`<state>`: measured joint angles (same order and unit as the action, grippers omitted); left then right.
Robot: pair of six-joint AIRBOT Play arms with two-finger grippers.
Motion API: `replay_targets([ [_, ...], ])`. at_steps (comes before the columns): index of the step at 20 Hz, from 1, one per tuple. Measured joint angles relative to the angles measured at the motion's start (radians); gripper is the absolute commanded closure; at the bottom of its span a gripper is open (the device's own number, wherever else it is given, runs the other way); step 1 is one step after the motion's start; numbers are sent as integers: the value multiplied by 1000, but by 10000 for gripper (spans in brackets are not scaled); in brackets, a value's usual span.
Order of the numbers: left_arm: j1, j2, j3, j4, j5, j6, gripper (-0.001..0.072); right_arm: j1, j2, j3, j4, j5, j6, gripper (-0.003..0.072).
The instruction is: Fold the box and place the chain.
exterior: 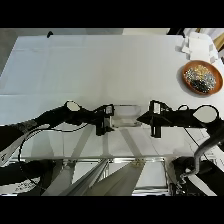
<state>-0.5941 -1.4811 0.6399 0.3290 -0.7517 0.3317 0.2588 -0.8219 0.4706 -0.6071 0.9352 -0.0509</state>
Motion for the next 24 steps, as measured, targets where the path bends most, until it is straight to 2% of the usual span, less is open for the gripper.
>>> replay_targets([
  [6,0,0,0,0,0,0,319,50,-167,0,152,-312,3,665],
  [10,0,0,0,0,0,0,319,56,-255,0,178,-372,29,665],
  [17,0,0,0,0,0,0,319,53,-279,1,152,-399,118,665],
  [20,0,0,0,0,0,0,319,8,-204,11,135,-381,175,665],
  [24,0,0,0,0,0,0,319,-98,-61,18,63,-235,209,666],
])
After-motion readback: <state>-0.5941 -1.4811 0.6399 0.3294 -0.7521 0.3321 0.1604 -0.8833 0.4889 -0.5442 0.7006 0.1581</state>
